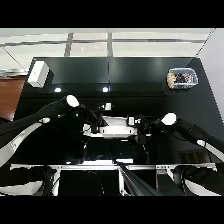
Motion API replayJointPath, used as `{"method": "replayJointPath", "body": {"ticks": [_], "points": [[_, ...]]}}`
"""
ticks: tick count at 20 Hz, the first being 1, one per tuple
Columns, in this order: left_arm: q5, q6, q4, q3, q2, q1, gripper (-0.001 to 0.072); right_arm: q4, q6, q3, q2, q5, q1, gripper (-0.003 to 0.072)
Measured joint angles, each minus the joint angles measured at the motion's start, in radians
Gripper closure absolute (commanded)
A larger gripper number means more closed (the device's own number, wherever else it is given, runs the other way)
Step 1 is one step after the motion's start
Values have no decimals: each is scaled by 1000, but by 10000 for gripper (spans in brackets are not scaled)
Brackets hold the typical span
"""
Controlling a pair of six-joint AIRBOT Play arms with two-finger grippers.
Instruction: Fold the box and place the chain.
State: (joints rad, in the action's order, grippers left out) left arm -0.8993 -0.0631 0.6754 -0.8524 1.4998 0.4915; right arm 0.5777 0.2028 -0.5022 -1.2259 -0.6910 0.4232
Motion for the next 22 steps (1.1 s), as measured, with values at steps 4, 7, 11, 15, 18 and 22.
{"method": "replayJointPath", "body": {"ticks": [4,7,11,15,18,22], "points": [[-13,55,15,-10,-31,-1,53,1,0,0,0,-1,0,496],[-34,163,115,-12,-94,-3,23,2,0,0,0,-1,0,496],[-126,438,287,-13,-216,-7,238,2,0,0,0,-1,0,496],[-229,618,317,-13,-277,-11,686,3,0,0,0,-1,0,496],[-232,672,232,-9,-283,-13,686,3,0,0,0,-1,0,496],[-95,703,57,9,-255,-13,686,3,0,0,0,-1,0,496]]}}
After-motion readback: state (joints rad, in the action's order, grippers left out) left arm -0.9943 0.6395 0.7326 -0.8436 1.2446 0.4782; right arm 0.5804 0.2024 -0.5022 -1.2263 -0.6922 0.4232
